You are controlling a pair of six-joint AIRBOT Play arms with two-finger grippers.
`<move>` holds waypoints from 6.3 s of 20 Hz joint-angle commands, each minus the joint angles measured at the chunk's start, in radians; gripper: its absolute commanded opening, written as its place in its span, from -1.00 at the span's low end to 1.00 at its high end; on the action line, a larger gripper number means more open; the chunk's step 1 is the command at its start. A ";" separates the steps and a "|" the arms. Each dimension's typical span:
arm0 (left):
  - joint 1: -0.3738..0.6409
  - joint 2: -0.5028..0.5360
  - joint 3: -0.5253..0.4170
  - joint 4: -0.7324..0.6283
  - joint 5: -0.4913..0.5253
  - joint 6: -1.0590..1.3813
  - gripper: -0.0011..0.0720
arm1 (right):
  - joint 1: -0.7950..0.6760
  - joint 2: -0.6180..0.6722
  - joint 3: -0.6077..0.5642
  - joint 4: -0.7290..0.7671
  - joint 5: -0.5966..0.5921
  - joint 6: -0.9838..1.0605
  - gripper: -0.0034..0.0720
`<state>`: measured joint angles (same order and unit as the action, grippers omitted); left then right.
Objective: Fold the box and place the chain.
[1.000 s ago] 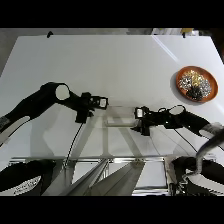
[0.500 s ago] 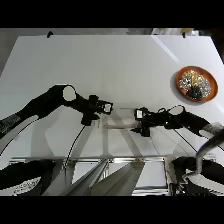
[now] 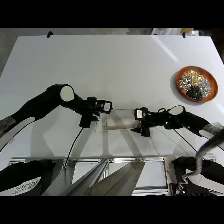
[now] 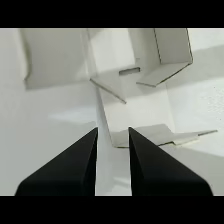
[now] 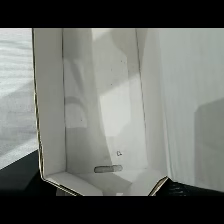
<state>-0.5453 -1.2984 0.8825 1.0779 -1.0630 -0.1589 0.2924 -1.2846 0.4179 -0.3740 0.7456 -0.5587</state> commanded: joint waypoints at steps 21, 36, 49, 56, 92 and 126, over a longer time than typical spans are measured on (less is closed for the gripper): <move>-0.026 0.011 -0.071 -0.003 0.055 -0.136 -0.28 | -0.001 0.001 0.001 0.001 -0.001 0.000 0.17; -0.074 -0.034 -0.093 -0.112 0.188 0.006 -0.29 | -0.001 0.001 0.001 0.001 0.000 0.000 0.17; -0.119 -0.052 -0.093 -0.217 0.300 0.005 -0.59 | -0.001 0.001 0.001 0.001 0.000 0.000 0.17; -0.141 -0.082 -0.093 -0.232 0.293 -0.078 -0.02 | -0.001 0.001 0.001 0.001 0.000 0.000 0.17; 0.026 -0.040 -0.180 -0.220 0.148 -1.361 -0.95 | -0.001 0.001 0.001 0.001 -0.001 0.000 0.17; 0.008 0.063 -0.178 -0.215 0.200 -1.325 -0.82 | -0.001 0.001 0.001 0.001 -0.001 0.000 0.17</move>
<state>-0.5358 -1.2610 0.7036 0.9077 -0.8597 -1.5234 0.2916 -1.2846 0.4187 -0.3733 0.7441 -0.5583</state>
